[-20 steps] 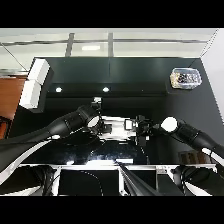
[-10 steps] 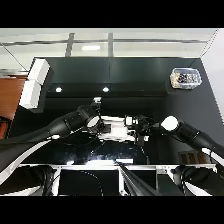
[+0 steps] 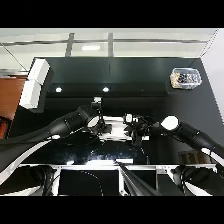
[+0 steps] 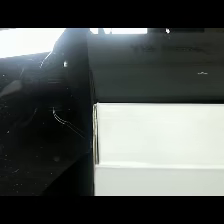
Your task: Fold the box and place the chain.
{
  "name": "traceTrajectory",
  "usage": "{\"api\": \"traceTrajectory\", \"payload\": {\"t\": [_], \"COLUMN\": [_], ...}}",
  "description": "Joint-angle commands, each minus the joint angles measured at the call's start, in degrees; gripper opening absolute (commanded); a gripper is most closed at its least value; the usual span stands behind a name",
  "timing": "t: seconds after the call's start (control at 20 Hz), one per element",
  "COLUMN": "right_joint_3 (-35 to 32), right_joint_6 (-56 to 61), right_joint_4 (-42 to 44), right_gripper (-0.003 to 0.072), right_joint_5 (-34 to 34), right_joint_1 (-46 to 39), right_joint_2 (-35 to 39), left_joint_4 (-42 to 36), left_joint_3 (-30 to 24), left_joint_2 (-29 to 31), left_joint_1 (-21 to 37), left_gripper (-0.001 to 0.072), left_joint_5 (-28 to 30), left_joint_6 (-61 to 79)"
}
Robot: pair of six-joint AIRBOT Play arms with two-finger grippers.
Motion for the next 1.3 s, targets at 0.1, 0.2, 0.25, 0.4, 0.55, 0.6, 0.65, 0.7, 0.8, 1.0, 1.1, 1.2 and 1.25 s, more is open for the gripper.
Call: {"api": "traceTrajectory", "payload": {"t": [0.1, 0.2, 0.25, 0.4, 0.55, 0.6, 0.65, 0.7, 0.8, 1.0, 1.1, 1.2, 1.25], "right_joint_3": [0.0, 0.0, 0.0, 0.0, 0.0, 0.0, 0.0, 0.0, 0.1, 0.8, 0.7, 0.6, 0.6], "right_joint_6": [0.3, 0.4, 0.4, 0.4, 0.8, 1.2, 2.0, 3.5, 13.8, 42.8, 59.8, 72.7, 75.5], "right_joint_4": [0.8, 0.8, 0.9, 0.8, 0.8, 0.8, 0.8, 0.6, -1.3, -9.3, -16.1, -19.1, -19.4], "right_gripper": [0.0172, 0.0175, 0.0312, 0.0205, 0.0208, 0.019, 0.0079, 0.0014, 0.0014, 0.0014, 0.0014, 0.0014, 0.0014], "right_joint_5": [0.8, 0.8, 0.7, 0.7, 0.7, 0.7, 0.7, 1.2, 1.7, 10.8, 13.2, 14.0, 14.8], "right_joint_1": [0.0, 0.0, 0.0, 0.0, 0.0, 0.0, 0.0, -0.2, -1.7, -13.4, -23.3, -31.8, -35.0], "right_joint_2": [-0.3, -0.3, -0.3, -0.3, -0.3, -0.3, -0.3, -0.3, 1.0, 8.8, 11.4, 11.2, 11.0], "left_joint_4": [-0.1, -0.1, -0.1, -0.1, -0.1, -0.1, -0.1, -0.1, 0.0, 0.0, 0.0, 0.0, 0.0], "left_joint_3": [0.0, 0.0, 0.0, 0.0, 0.0, 0.0, 0.0, 0.0, 0.0, 0.0, 0.0, 0.0, 0.0], "left_joint_2": [0.0, 0.0, 0.0, 0.0, 0.0, 0.0, 0.0, 0.0, 0.0, 0.0, 0.0, 0.0, 0.0], "left_joint_1": [0.0, 0.0, 0.0, 0.0, 0.0, 0.0, 0.0, 0.0, 0.0, 0.0, 0.0, 0.0, 0.0], "left_gripper": [0.0028, 0.0028, 0.0028, 0.0028, 0.0028, 0.0028, 0.0028, 0.0028, 0.0028, 0.0028, 0.0028, 0.0027, 0.0028], "left_joint_5": [-0.1, -0.1, 0.0, 0.0, 0.0, 0.0, 0.0, 0.0, 0.0, -0.1, -0.1, 0.0, 0.0], "left_joint_6": [0.0, 0.0, 0.0, 0.0, 0.0, 0.0, 0.0, 0.0, 0.0, 0.0, 0.0, 0.0, 0.0]}}
